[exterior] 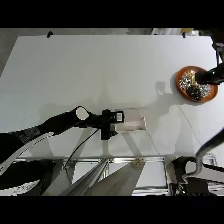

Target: Fold the box and place the chain.

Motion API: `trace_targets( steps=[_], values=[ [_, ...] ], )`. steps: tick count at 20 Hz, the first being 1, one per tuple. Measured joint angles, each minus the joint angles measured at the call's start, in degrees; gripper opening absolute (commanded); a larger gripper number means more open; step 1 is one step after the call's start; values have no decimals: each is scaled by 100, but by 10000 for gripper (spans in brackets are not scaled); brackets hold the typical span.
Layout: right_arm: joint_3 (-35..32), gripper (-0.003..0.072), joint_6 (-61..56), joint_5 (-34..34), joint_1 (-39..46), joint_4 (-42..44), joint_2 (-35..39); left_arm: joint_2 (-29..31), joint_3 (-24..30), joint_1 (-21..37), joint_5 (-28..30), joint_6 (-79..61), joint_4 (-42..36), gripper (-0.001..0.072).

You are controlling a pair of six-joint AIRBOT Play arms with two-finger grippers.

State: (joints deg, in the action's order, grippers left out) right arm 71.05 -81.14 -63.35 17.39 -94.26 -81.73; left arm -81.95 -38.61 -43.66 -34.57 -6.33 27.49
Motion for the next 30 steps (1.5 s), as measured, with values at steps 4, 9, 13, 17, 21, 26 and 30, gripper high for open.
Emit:
trace_targets(
  steps=[4,9,13,17,21,26,30],
  values=[
    [0,247,31,-186,208,48,-470,0,0,0,0,0,-2,212],
    [0,236,61,-245,271,271,-841,0,0,0,0,0,0,212],
    [0,216,66,-125,282,400,-935,0,0,-2,0,0,-2,212],
    [0,83,72,-28,284,472,-981,0,0,0,0,0,-2,212],
    [0,14,70,-28,284,498,-1110,0,0,0,0,0,-2,212],
    [0,14,125,-31,284,498,-1036,0,0,-2,0,0,-2,212],
    [0,14,234,26,284,483,-793,0,0,0,0,0,0,212]
  ],
)
